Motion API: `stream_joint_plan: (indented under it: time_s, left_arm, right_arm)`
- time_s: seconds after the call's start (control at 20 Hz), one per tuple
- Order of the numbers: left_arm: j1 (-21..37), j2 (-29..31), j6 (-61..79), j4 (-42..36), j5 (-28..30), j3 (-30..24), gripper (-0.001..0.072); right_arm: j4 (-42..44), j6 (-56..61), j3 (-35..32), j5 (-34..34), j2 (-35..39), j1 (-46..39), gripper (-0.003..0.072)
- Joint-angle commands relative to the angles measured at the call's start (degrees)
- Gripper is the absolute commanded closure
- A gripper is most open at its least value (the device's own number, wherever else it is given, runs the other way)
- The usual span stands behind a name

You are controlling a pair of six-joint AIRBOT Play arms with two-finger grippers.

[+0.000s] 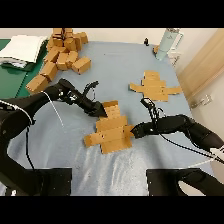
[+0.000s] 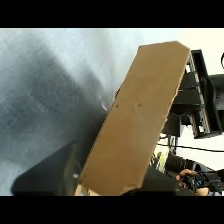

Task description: Fold the box.

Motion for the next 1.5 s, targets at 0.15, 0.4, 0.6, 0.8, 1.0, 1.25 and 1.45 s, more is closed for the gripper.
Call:
stream_joint_plan:
  time_s: [0.15, 0.4, 0.6, 0.8, 1.0, 1.25, 1.45]
  left_arm:
    - [-0.9, -0.6, 4.1, -1.3, 0.3, 0.1, 0.0695]
    - [-0.9, -0.6, 4.6, -1.4, 0.2, 0.1, 0.0695]
    - [-1.4, -0.6, 2.4, -2.4, 0.7, 0.1, 0.0695]
    - [-4.6, 2.5, 13.7, -2.7, 1.9, 0.7, 0.0703]
    - [-11.5, 10.1, 21.8, 0.1, 12.0, -1.8, 0.0702]
    - [-17.6, 13.4, 36.9, 0.1, 19.9, -6.8, 0.0702]
    - [-19.2, 13.6, 44.7, -3.1, 25.4, -11.2, 0.0702]
  right_arm:
    - [-0.2, 0.0, 0.0, 0.1, 0.0, 0.1, 0.0682]
    - [-0.2, 0.0, 0.0, 0.1, 0.0, 0.1, 0.0680]
    - [-1.5, 0.2, 0.1, 1.1, 0.1, -0.2, 0.0304]
    - [-22.4, 18.4, 4.3, 1.8, 0.1, -5.4, 0.0305]
    - [-29.1, 26.7, 12.2, -4.5, 0.1, -11.9, 0.0307]
    - [-21.3, 26.7, 13.6, -4.7, -0.4, -12.0, 0.0505]
    - [-19.3, 26.6, 13.5, -3.5, -1.4, -11.1, 0.0671]
